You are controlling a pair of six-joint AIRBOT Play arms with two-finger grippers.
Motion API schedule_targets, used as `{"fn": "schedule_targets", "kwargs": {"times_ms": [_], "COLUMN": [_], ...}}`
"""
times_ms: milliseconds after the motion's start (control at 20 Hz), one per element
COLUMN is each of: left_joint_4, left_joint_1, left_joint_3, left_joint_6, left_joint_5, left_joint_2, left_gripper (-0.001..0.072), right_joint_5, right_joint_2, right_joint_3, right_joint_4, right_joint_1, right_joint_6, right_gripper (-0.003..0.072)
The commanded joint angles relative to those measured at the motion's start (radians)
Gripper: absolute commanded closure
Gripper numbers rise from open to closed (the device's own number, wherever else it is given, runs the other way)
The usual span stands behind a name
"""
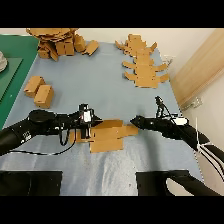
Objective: Fold the box.
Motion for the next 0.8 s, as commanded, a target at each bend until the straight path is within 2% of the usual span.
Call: {"fn": "schedule_targets", "kwargs": {"times_ms": [0,350,600,750], "left_joint_4": [-0.003,0.034,0.054,0.115], "left_joint_1": [0.001,0.001,-0.001,-0.001], "left_joint_3": [-0.025,-0.044,-0.045,-0.052], "left_joint_6": [-0.020,-0.015,-0.031,-0.055], "left_joint_5": [-0.087,-0.088,-0.091,-0.157], "left_joint_2": [-0.002,-0.156,-0.173,-0.173], "left_gripper": [0.0695,0.0695,0.0695,0.0694], "right_joint_5": [-0.003,0.020,0.025,0.026], "right_joint_2": [0.001,0.001,0.001,0.002], "right_joint_3": [0.001,0.001,0.001,0.001], "right_joint_4": [0.007,0.014,0.015,0.019], "right_joint_1": [0.001,0.001,0.001,0.001], "right_joint_6": [-0.008,-0.015,-0.034,-0.034], "right_gripper": [0.0595,0.0595,0.0595,0.0595]}}
